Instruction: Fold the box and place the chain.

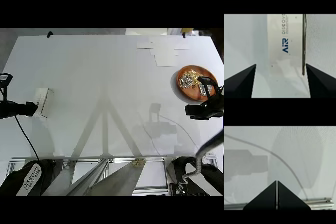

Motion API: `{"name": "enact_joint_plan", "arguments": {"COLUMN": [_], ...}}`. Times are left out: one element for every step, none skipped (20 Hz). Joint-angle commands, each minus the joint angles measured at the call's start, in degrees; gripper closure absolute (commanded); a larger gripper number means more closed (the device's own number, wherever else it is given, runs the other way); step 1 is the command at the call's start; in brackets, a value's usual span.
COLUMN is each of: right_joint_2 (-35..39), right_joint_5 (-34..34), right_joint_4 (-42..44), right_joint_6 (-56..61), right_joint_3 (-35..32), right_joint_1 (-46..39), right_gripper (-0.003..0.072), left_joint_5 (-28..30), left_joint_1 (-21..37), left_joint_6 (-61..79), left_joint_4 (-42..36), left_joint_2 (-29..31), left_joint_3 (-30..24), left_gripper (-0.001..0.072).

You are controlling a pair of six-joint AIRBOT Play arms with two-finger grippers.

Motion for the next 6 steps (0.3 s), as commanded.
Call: {"name": "enact_joint_plan", "arguments": {"right_joint_2": [0.0,0.0,0.0,0.0,0.0,0.0], "right_joint_5": [0.0,0.0,0.0,0.0,0.0,0.0], "right_joint_4": [0.0,0.0,0.0,0.0,0.0,0.0], "right_joint_6": [0.0,0.0,0.0,0.0,0.0,0.0], "right_joint_3": [0.0,0.0,0.0,0.0,0.0,0.0], "right_joint_1": [0.0,0.0,0.0,0.0,0.0,0.0], "right_gripper": [0.0666,0.0666,0.0666,0.0666,0.0666,0.0666], "left_joint_5": [0.3,0.2,0.3,0.4,0.5,0.8], "left_joint_1": [0.0,0.0,0.0,0.0,0.0,0.0], "left_joint_6": [0.0,0.0,0.0,0.0,0.0,0.0], "left_joint_4": [0.1,0.1,0.0,0.0,0.0,0.0], "left_joint_2": [4.5,4.5,4.3,4.0,3.9,3.9], "left_joint_3": [0.0,0.0,0.0,0.0,0.0,0.0], "left_gripper": [0.0015,0.0015,0.0015,0.0015,0.0015,0.0015]}}
